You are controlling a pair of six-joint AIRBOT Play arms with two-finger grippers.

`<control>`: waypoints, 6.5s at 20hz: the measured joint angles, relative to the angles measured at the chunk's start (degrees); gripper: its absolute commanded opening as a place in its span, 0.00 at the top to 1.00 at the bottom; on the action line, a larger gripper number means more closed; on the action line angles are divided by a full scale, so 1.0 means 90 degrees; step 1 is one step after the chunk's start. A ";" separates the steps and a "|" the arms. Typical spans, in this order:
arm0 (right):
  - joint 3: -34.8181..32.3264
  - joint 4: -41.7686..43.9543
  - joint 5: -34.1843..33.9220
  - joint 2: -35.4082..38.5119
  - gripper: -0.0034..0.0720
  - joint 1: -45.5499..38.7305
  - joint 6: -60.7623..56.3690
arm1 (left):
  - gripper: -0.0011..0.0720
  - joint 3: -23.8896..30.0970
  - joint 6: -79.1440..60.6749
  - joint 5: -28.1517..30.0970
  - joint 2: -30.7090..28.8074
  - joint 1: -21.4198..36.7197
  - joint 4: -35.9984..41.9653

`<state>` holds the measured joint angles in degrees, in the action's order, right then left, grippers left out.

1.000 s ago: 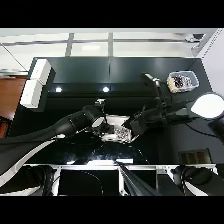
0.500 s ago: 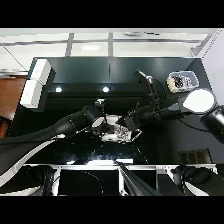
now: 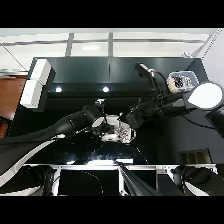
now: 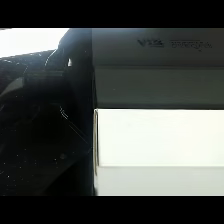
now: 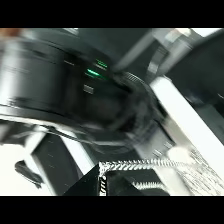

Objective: Fold the box and place the chain.

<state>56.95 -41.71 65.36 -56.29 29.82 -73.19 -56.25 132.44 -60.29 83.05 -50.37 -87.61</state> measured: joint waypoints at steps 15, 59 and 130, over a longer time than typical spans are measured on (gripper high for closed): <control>-0.1178 -0.1311 0.0500 0.0670 0.23 -0.1469 0.0248 | 0.94 0.0000 -0.0002 0.0000 0.0000 0.0000 -0.0007; -0.4391 -0.1054 -0.4996 0.0027 0.87 0.0488 0.4396 | 0.94 0.0000 -0.0002 0.0012 0.0000 0.0000 -0.0024; -0.0869 -0.0189 0.1151 0.1537 0.30 -0.3376 0.2242 | 0.30 0.0814 -0.3939 -0.1146 -0.2839 0.2178 0.0976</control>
<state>49.12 -43.42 75.72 -42.46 -0.56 -53.01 -48.93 96.99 -70.61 57.49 -30.76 -78.83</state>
